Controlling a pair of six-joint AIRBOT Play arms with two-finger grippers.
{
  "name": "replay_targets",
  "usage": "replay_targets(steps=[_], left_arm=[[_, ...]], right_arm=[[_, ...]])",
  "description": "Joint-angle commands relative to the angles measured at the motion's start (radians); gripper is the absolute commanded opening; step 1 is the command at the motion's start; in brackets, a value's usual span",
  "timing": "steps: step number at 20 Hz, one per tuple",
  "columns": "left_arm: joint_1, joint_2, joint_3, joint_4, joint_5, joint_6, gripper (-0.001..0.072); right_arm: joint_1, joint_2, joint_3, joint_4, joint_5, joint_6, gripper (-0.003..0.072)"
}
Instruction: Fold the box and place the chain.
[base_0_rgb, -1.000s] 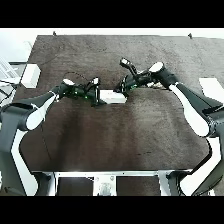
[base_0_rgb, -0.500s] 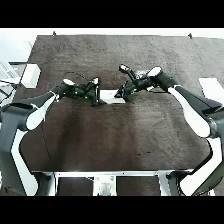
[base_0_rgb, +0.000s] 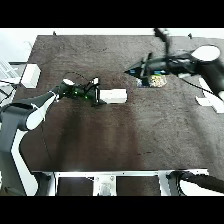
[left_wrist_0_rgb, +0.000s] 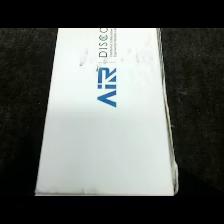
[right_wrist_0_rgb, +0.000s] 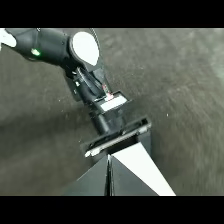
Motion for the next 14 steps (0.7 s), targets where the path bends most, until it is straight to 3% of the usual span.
replay_targets(steps=[1,5,10,11,12,14], left_arm=[[0.0,0.0,0.0,-0.001,-0.008,0.001,0.0289],[0.0,0.0,0.0,-0.003,-0.014,0.001,0.0289],[0.0,0.004,0.0,-0.004,-0.007,-0.001,0.0288],[0.003,0.01,0.006,-0.013,-0.009,-0.006,0.0243],[0.011,0.023,0.016,-0.013,-0.022,-0.044,0.0025],[0.04,0.089,0.022,-0.026,-0.018,-0.133,0.0018]], right_arm=[[-0.035,0.228,-0.225,-0.041,-0.071,0.068,0.0013],[-0.085,0.344,-0.449,-0.041,-0.13,0.068,0.0014],[-0.12,0.352,-0.545,-0.04,-0.137,0.069,0.0015],[-0.119,0.352,-0.547,-0.04,-0.141,0.069,0.0015],[-0.12,0.353,-0.547,-0.04,-0.141,0.069,0.0015],[-0.12,0.353,-0.547,-0.041,-0.141,0.072,0.0015]])
